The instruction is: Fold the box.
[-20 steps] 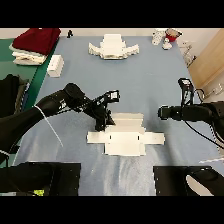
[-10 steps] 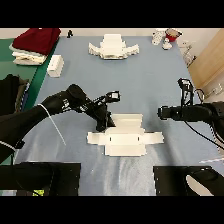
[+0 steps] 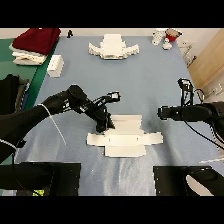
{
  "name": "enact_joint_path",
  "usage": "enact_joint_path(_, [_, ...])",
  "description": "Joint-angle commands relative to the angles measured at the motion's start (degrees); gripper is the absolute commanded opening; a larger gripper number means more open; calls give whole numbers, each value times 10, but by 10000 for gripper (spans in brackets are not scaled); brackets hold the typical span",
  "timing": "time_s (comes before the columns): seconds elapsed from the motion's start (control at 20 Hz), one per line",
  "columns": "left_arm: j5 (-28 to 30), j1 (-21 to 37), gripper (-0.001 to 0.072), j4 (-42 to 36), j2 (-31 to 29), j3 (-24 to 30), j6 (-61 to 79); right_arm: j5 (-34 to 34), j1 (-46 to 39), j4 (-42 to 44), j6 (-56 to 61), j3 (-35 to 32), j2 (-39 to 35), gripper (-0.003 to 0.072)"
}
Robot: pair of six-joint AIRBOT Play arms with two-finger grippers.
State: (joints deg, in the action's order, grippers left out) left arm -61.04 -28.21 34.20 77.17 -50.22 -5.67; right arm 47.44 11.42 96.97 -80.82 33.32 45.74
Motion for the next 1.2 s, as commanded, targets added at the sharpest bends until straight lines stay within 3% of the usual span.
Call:
enact_joint_path(0.0, [-23,0,16,5,0,0,-4,0,0,1,0,0,0,424])
enact_joint_path(1.15, [-24,0,16,-25,17,0,-30,46,0,35,0,-1,0,422])
